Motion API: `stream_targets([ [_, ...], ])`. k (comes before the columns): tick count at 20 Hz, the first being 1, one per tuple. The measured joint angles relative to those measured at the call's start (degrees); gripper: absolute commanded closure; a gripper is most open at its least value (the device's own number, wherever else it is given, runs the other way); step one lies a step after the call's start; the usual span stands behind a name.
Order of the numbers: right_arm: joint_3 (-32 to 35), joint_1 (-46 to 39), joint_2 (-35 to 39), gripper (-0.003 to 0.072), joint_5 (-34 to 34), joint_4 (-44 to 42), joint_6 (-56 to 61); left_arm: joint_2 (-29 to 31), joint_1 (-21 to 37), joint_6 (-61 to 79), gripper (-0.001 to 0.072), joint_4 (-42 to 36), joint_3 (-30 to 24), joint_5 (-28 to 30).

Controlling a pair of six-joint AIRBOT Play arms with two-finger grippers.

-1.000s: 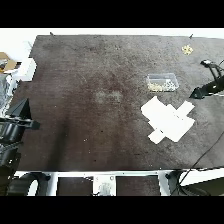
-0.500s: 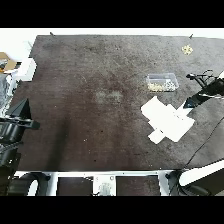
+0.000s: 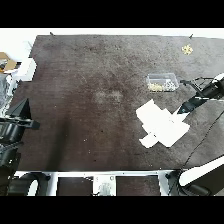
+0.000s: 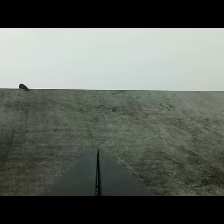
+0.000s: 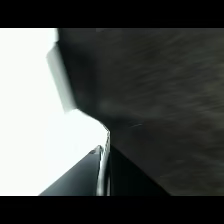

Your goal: Fold the box and place the chain.

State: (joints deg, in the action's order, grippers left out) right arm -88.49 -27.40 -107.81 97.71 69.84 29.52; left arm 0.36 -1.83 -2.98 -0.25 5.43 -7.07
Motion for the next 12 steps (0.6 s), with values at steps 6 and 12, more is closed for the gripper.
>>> stream_targets([
  [6,3.8,-3.1,4.7,0.0688,4.9,-12.2,-0.4,0.0,0.0,0.0,0.0699,0.0,0.0,0.0],
  [12,23.8,-3.0,16.7,0.0688,-0.9,-29.0,-0.2,0.0,0.0,0.0,0.0699,0.0,0.0,0.0],
])
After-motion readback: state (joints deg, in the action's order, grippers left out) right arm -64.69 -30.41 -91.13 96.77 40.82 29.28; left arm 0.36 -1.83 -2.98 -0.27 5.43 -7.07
